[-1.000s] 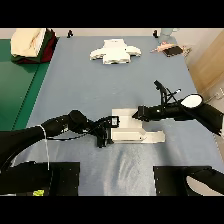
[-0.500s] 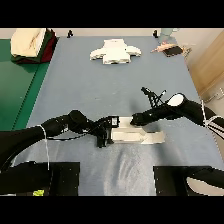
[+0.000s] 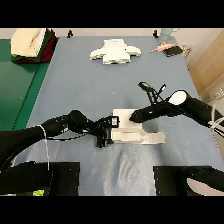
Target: Fold the box.
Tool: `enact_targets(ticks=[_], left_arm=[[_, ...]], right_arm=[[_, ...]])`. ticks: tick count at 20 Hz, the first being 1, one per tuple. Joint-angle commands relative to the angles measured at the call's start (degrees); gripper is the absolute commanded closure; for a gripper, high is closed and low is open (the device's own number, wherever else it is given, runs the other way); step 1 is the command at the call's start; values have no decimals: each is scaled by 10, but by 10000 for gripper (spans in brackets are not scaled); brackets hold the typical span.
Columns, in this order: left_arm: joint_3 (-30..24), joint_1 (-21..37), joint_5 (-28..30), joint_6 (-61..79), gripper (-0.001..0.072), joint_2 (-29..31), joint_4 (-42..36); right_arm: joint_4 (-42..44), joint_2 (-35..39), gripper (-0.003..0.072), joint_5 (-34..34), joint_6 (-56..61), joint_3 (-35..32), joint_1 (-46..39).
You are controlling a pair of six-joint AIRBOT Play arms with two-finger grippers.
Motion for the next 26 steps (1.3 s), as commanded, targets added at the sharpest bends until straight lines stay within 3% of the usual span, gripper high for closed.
enact_targets(ticks=[1, 5, 8, 9, 11, 14, 17, 19, 23, 26], left_arm=[[0, 0, 0, 0, 174, 0, 0], [0, 0, 0, 0, 174, 0, 0], [0, 0, 0, 0, 174, 0, 0], [0, 0, 0, 0, 174, 0, 0], [0, 0, 0, 0, 174, 0, 0], [0, 0, 0, 0, 174, 0, 0], [0, 0, 0, 0, 174, 0, 0], [0, 0, 0, 0, 174, 0, 0], [0, 0, 0, 0, 174, 0, 0], [0, 0, 0, 0, 174, 0, 0]], right_arm=[[-45, 77, 682, 1, -1, 19, -2], [-96, 184, 681, 103, 4, 3, 0], [-108, 254, 680, 184, -27, -50, 0], [-137, 274, 649, 202, -27, -71, 0], [-175, 300, 362, 206, -58, -116, 0], [-193, 298, 87, 138, -205, -178, 0], [-186, 280, 87, 0, -379, -231, 0], [-176, 262, 87, -56, -436, -240, 0], [-173, 236, 87, -94, -438, -240, 0], [-143, 235, 129, -93, -443, -240, 0]])
